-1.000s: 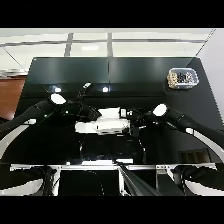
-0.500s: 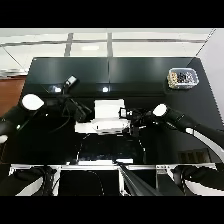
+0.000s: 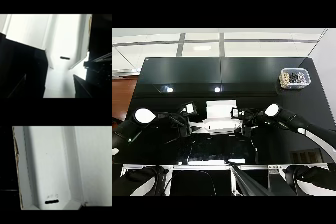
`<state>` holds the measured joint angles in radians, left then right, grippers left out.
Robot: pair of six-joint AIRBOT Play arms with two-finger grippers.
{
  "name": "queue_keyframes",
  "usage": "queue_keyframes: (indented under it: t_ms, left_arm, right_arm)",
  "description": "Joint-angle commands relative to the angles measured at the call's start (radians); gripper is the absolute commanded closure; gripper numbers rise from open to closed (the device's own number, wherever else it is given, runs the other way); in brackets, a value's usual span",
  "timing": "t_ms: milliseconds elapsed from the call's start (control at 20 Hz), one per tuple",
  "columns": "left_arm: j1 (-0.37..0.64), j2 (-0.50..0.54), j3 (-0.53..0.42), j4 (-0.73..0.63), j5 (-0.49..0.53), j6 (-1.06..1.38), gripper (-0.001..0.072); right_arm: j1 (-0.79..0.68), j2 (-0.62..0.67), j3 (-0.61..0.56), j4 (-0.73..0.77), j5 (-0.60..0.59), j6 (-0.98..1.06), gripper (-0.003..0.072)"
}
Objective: Fold the box and place the chain.
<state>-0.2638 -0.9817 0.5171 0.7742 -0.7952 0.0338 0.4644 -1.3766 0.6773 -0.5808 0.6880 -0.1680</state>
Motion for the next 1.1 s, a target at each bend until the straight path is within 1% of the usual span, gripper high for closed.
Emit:
queue_keyframes:
  t_ms: [0, 50, 250, 300, 400, 500, 650, 700, 750, 850, 900, 1000, 1050]
  left_arm:
    - [-0.016, -0.022, -0.007, 0.021, 0.026, 0.075, 0.0005]
    - [-0.037, -0.035, -0.006, 0.038, 0.03, 0.079, 0.0005]
    - [-0.111, -0.121, -0.006, 0.028, 0.029, 0.098, 0.0008]
    - [-0.127, -0.139, -0.006, 0.028, 0.031, 0.098, 0.0019]
    - [-0.153, -0.159, -0.006, 0.009, 0.057, 0.097, 0.0019]
    - [-0.158, -0.161, -0.006, -0.009, 0.086, 0.096, 0.0019]
    - [-0.145, -0.161, 0.005, -0.005, 0.084, 0.093, 0.0028]
    - [-0.14, -0.161, 0.009, -0.005, 0.082, 0.093, 0.0052]
    - [-0.138, -0.161, 0.015, -0.005, 0.081, 0.093, 0.0127]
    - [-0.139, -0.161, 0.027, -0.01, 0.075, 0.092, 0.0231]
    - [-0.138, -0.161, 0.031, -0.025, 0.056, 0.092, 0.0267]
    - [-0.14, -0.161, 0.034, -0.035, 0.027, 0.093, 0.0482]
    - [-0.141, -0.161, 0.034, -0.035, 0.026, 0.093, 0.0504]
  right_arm:
    - [0.001, 0.0, 0.0, 0.0, 0.0, 0.0, 0.0531]
    - [0.001, 0.0, 0.0, 0.0, 0.0, 0.0, 0.0532]
    - [0.001, 0.0, 0.0, 0.0, 0.0, 0.0, 0.0532]
    - [0.001, 0.0, 0.0, 0.0, 0.0, 0.0, 0.0531]
    - [0.001, 0.0, 0.0, 0.0, 0.0, 0.0, 0.0531]
    - [0.001, 0.0, 0.0, 0.0, 0.0, 0.0, 0.0531]
    - [0.001, 0.0, 0.0, 0.0, 0.0, 0.0, 0.0531]
    - [0.001, 0.0, 0.0, 0.0, 0.0, 0.0, 0.0532]
    - [0.001, 0.0, 0.0, 0.0, 0.0, 0.0, 0.0531]
    - [0.001, 0.0, 0.0, 0.0, 0.0, 0.0, 0.0531]
    - [0.001, 0.0, 0.0, 0.0, 0.0, 0.0, 0.0532]
    - [0.001, 0.0, 0.0, 0.0, 0.0, 0.0, 0.0531]
    - [0.001, 0.0, 0.0, 0.0, 0.0, 0.0, 0.0531]
